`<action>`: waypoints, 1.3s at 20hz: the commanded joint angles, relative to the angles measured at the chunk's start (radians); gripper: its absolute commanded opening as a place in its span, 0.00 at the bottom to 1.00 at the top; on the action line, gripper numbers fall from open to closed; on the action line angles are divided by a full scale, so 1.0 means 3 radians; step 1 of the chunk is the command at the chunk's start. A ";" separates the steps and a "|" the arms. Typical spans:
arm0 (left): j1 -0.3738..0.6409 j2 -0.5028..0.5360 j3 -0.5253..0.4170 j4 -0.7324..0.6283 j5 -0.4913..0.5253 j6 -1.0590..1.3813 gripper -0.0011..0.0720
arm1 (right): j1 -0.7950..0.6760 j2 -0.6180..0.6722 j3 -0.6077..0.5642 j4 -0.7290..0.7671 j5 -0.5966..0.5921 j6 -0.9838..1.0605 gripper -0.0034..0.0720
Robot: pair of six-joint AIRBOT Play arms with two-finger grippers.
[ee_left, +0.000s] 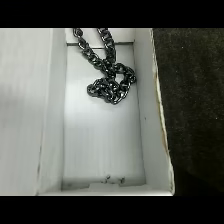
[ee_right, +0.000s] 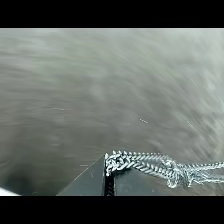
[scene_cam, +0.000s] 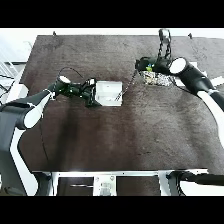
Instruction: Fold the box and place the chain.
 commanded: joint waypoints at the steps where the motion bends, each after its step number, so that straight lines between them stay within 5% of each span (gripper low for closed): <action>1: 0.0000 -0.0003 0.0000 -0.0003 0.0000 0.0000 0.67 | 0.0298 0.0543 0.0004 -0.0420 0.0216 0.0095 0.05; 15: 0.0000 -0.0003 0.0000 -0.0003 -0.0001 0.0000 0.67 | 0.0764 0.0670 -0.0064 -0.0713 0.0331 0.0340 0.05; 26: 0.0000 -0.0003 0.0000 -0.0003 -0.0001 0.0000 0.67 | 0.1067 0.0003 -0.0408 -0.0500 -0.0254 0.0351 0.05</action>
